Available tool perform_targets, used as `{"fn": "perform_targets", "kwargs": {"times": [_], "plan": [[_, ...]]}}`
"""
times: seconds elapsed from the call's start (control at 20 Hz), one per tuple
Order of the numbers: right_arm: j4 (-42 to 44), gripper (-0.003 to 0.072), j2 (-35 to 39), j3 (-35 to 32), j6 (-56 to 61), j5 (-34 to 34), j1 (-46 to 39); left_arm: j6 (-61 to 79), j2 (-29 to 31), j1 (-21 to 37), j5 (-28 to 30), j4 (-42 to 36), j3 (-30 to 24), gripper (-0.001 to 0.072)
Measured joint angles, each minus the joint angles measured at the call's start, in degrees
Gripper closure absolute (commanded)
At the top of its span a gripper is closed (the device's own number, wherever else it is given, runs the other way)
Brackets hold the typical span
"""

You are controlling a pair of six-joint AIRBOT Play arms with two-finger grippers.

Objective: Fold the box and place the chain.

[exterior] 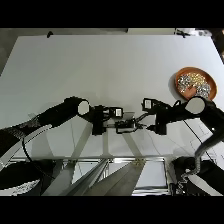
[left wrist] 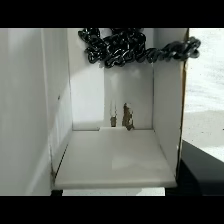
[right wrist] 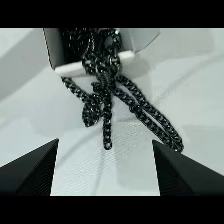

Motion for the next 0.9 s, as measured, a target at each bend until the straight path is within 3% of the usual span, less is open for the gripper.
{"fn": "perform_targets", "kwargs": {"times": [0.4,0.55,0.8,0.9], "plan": [[0.33,0.0055,-11.76,-0.42,-9.7,-9.18,4.94,-0.04,0.0,0.0,0.0,0.0,0.0,0.0499],[1.14,0.0203,-13.57,-0.37,-10.56,-11.13,5.42,-0.04,0.0,0.0,0.0,-0.02,0.0,0.0499],[0.9,0.0661,-14.62,-0.42,-10.12,-9.75,5.7,-0.04,0.0,0.0,0.0,-0.02,0.0,0.0499],[0.39,0.0667,-14.64,-0.42,-9.86,-9.29,5.7,-0.04,0.0,0.0,0.0,-0.02,0.0,0.0499]]}}
